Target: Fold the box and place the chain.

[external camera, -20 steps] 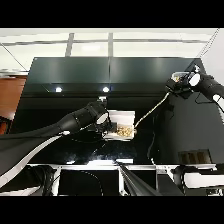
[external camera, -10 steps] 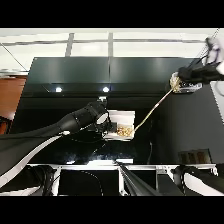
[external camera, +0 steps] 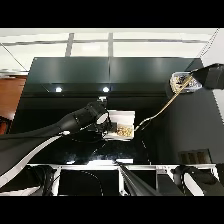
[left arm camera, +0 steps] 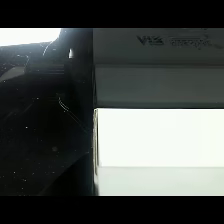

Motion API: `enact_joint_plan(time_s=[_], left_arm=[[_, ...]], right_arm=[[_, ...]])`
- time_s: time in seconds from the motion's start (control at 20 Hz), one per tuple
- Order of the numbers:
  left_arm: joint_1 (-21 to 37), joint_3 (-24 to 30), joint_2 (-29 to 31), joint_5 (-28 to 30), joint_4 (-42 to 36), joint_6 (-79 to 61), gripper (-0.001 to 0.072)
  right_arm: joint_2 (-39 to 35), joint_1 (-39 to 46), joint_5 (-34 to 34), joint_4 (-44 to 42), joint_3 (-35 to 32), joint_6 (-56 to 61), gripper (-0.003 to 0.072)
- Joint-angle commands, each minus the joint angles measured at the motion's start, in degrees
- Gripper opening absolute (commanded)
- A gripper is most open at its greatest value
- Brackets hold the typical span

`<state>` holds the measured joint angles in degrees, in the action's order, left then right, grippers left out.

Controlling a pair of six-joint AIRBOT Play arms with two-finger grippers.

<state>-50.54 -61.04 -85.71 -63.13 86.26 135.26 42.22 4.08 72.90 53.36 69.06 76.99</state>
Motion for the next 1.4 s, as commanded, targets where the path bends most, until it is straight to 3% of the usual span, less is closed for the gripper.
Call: enact_joint_plan(time_s=[0.0, 0.1, 0.2, 0.45, 0.85, 0.9, 0.95, 1.0, 1.15, 1.35], left_arm=[[0.04, -0.04, 0.02, 0.04, 0.02, -0.02, 0.0029], [0.04, -0.04, 0.02, 0.07, 0.02, -0.02, 0.0030], [0.04, -0.04, 0.02, 0.04, 0.04, -0.02, 0.0030], [0.04, -0.04, 0.02, 0.04, 0.02, -0.02, 0.0030], [0.04, -0.04, 0.02, 0.02, 0.00, -0.02, 0.0030], [0.04, -0.04, 0.02, 0.02, 0.00, -0.02, 0.0030], [0.04, -0.04, 0.02, 0.02, 0.00, -0.02, 0.0029], [0.04, -0.04, 0.02, 0.02, 0.00, -0.02, 0.0030], [0.04, -0.04, 0.02, 0.07, 0.02, -0.02, 0.0029], [0.04, -0.04, 0.02, 0.00, 0.00, -0.02, 0.0030]], right_arm=[[-1.57, -1.86, 8.90, -7.48, -0.35, -2.67, 0.0010], [-1.57, -4.66, 10.03, -7.96, -3.10, -3.61, 0.0009], [-1.46, -8.35, 8.09, -10.56, -9.99, -4.07, 0.0010], [2.38, -18.93, -4.81, -19.98, -27.21, -9.62, 0.0010], [14.67, -25.14, -11.74, -26.32, -28.72, -15.10, 0.0014], [14.88, -25.14, -11.69, -26.29, -28.72, -15.08, 0.0105], [14.86, -25.03, -11.58, -26.10, -28.65, -15.08, 0.0359], [14.84, -23.93, -10.32, -25.49, -28.44, -15.10, 0.0407], [14.67, -14.67, -7.87, -21.59, -27.19, -15.93, 0.0389], [12.94, -1.05, -0.02, -13.64, -29.44, -31.78, 0.0390]])
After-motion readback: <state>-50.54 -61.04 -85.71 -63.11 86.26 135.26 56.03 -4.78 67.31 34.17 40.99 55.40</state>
